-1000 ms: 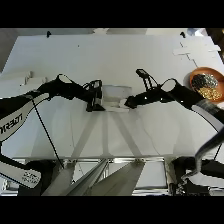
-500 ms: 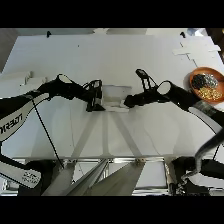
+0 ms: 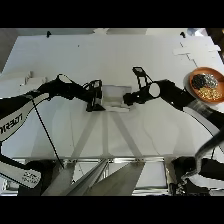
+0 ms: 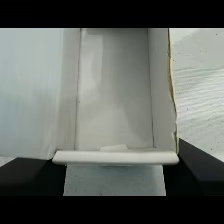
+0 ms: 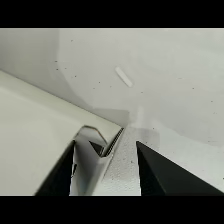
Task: Fold the box and place the chain.
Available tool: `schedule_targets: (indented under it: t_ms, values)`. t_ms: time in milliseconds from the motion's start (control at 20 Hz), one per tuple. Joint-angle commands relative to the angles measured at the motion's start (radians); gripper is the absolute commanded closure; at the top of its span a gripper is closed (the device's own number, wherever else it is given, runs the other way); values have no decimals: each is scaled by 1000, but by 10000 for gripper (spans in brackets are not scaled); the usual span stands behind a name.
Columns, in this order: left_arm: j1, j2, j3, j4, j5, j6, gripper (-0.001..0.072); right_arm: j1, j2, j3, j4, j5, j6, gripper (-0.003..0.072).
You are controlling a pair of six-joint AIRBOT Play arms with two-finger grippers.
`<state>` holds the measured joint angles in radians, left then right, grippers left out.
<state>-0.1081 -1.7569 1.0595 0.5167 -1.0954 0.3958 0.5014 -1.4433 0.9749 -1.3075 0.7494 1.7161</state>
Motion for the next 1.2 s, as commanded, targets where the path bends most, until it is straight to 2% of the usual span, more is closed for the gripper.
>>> schedule_targets:
  t_ms: [0, 200, 450, 600, 650, 1000, 1150]
  values:
    - [1, 0, 0, 0, 0, 0, 245, 40, -41, 50, -114, 86, 120, 298]
    - [1, 0, 0, 0, 0, 0, 245, 86, -96, 105, -128, 130, 146, 319]
    - [1, 0, 0, 0, 0, 0, 245, 117, -146, 207, -272, 263, 269, 326]
    - [1, 0, 0, 0, 0, 0, 245, 123, -154, 220, -315, 310, 353, 330]
    - [1, 0, 0, 0, 0, 0, 245, 122, -154, 220, -322, 313, 388, 369]
    - [1, 0, 0, 0, 0, 0, 245, 143, -184, 224, -331, 270, 527, 370]
    - [1, 0, 0, 0, 0, 0, 245, 160, -206, 224, -330, 255, 560, 468]
